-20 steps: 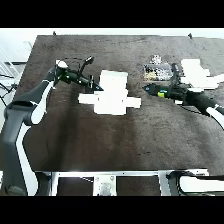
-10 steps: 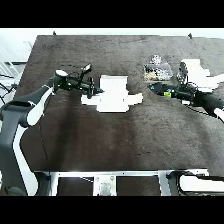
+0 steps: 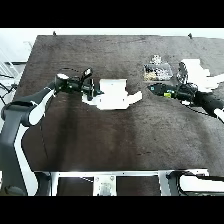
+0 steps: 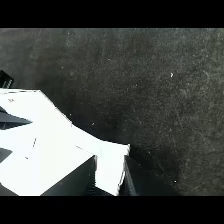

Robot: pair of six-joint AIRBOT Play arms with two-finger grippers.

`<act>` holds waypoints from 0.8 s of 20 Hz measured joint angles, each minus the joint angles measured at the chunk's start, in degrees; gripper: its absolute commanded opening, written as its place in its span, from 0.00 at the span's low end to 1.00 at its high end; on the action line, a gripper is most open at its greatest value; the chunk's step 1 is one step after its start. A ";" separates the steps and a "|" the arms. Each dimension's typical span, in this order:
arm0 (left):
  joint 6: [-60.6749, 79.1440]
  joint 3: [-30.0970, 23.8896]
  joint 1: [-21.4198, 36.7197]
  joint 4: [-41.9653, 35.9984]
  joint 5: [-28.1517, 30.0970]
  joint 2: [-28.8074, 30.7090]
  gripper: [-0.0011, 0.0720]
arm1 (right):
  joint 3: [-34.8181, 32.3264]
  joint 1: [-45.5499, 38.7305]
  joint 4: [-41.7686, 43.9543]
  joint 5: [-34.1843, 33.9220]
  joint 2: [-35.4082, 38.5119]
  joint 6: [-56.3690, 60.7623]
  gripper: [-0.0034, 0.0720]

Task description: Fold the box and place the chain.

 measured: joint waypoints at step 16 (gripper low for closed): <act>0.70 -0.02 0.00 0.44 0.28 -0.07 0.04 | -6.29 14.03 -9.44 -0.39 10.73 -37.13 0.82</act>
